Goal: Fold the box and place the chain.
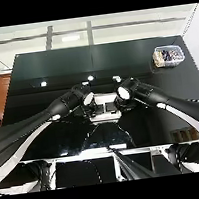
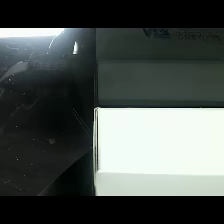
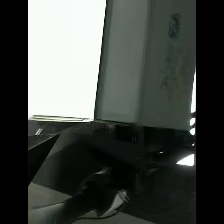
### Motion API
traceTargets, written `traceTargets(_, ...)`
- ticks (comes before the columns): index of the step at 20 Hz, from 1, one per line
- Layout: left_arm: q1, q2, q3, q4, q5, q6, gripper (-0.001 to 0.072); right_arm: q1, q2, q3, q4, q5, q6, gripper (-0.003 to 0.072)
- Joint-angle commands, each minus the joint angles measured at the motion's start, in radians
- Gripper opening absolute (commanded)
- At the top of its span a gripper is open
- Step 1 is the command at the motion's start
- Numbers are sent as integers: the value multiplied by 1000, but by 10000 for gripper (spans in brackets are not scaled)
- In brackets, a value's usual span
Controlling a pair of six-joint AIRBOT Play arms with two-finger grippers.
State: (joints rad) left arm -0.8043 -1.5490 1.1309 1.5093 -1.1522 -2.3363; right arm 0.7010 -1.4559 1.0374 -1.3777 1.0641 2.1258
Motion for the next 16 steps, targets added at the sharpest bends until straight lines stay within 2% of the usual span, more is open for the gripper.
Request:
traceTargets(1,0,0,0,-3,-5,-1,28,-13,40,21,-12,43,-85,437)
traceTargets(5,1,0,0,-3,-1,-1,28,-77,210,25,-7,143,-269,436)
traceTargets(8,1,0,0,-3,-2,-1,28,-217,385,25,-65,168,-401,435)
traceTargets(11,1,0,0,-2,-1,-1,28,-405,437,3,-347,4,-401,434)
traceTargets(13,1,0,0,-2,-2,0,28,-544,412,-68,-413,-247,-365,436)
traceTargets(14,1,0,0,-1,-4,0,28,-613,378,-95,-386,-344,-346,624)
traceTargets(15,1,0,0,1,-4,1,28,-670,319,-97,-330,-391,-344,716)
traceTargets(16,3,0,0,2,-3,3,28,-713,254,-78,-274,-409,-344,716)
